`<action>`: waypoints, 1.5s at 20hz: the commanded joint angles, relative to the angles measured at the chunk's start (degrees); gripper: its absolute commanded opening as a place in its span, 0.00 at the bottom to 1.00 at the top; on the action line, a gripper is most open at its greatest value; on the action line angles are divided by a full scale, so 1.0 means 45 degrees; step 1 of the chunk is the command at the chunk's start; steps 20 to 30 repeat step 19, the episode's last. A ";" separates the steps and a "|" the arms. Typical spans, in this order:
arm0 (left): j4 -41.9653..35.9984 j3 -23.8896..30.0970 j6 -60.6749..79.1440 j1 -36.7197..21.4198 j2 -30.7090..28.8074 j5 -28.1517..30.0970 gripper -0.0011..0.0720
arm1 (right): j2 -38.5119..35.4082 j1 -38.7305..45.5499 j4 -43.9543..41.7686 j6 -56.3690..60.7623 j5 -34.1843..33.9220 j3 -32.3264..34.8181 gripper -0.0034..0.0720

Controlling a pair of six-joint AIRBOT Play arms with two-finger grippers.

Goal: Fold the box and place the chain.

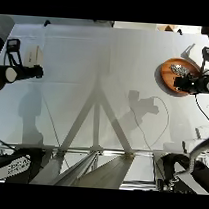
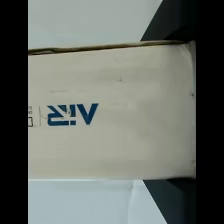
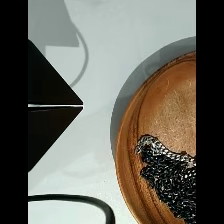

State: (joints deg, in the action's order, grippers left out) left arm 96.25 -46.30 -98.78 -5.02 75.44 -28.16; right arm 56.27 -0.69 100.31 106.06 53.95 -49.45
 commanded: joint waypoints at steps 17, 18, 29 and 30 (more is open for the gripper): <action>-0.0010 0.0000 0.1428 0.0029 -0.1112 0.0491 0.97 | -0.0010 0.0010 -0.0019 0.0000 0.0005 -0.0015 0.06; -0.0015 0.0000 0.1428 0.0029 -0.1593 0.0491 0.97 | -0.0010 0.0010 -0.0019 0.0000 0.0000 -0.0015 0.06; -0.0024 0.0000 0.1428 0.0029 -0.2021 0.0491 0.97 | -0.0010 0.0010 -0.0019 0.0000 0.0005 -0.0015 0.06; -0.0024 0.0000 0.1428 0.0029 -0.2021 0.0491 0.97 | -0.0010 0.0010 -0.0019 0.0000 0.0005 -0.0015 0.06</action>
